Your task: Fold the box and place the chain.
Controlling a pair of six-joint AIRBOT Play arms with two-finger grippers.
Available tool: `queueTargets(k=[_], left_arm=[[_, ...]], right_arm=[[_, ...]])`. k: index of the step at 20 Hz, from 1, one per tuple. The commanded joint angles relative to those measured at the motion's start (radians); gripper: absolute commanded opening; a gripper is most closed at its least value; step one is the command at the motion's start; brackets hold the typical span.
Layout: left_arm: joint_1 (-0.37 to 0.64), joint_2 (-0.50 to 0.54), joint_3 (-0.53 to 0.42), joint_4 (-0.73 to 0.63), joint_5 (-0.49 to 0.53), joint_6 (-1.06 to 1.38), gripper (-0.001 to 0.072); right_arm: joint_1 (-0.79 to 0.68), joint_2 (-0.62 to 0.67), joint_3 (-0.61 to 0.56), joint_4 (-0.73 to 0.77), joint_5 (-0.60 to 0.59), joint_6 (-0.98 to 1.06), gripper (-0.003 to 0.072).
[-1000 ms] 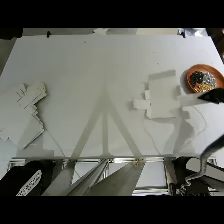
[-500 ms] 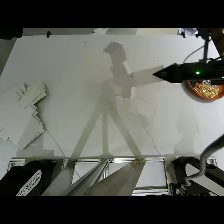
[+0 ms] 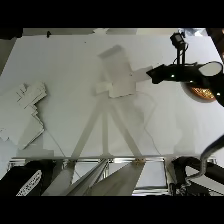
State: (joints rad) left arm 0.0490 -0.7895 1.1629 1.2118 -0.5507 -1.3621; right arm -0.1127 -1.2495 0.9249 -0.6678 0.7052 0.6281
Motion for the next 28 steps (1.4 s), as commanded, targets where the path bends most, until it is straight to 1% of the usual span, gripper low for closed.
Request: queueTargets(k=[1,2,3,6,9,16,28], left_arm=[[-0.001,0.001,0.001,0.000,0.000,0.000,0.0698],[-0.001,0.001,0.001,0.000,0.000,0.000,0.0698],[-0.001,0.001,0.000,0.000,0.000,0.000,0.0698],[-0.001,0.001,0.001,0.000,0.000,0.000,0.0698],[-0.001,0.001,0.000,0.000,0.000,0.000,0.0698],[-0.001,0.001,0.001,0.000,0.000,0.000,0.0698],[-0.001,0.001,0.000,0.000,0.000,0.000,0.0698]], right_arm=[[0.005,-0.074,-0.095,0.047,-0.237,-0.007,0.0006],[0.005,-0.079,-0.118,0.078,-0.288,-0.011,0.0006],[0.005,-0.079,-0.135,0.077,-0.314,-0.013,0.0006],[0.006,-0.079,-0.168,0.079,-0.333,-0.031,0.0006],[0.005,-0.080,-0.211,0.134,-0.357,-0.035,0.0006],[0.005,-0.076,-0.219,0.154,-0.320,-0.034,0.0009],[0.005,-0.076,-0.219,0.150,-0.324,-0.034,0.0009]])
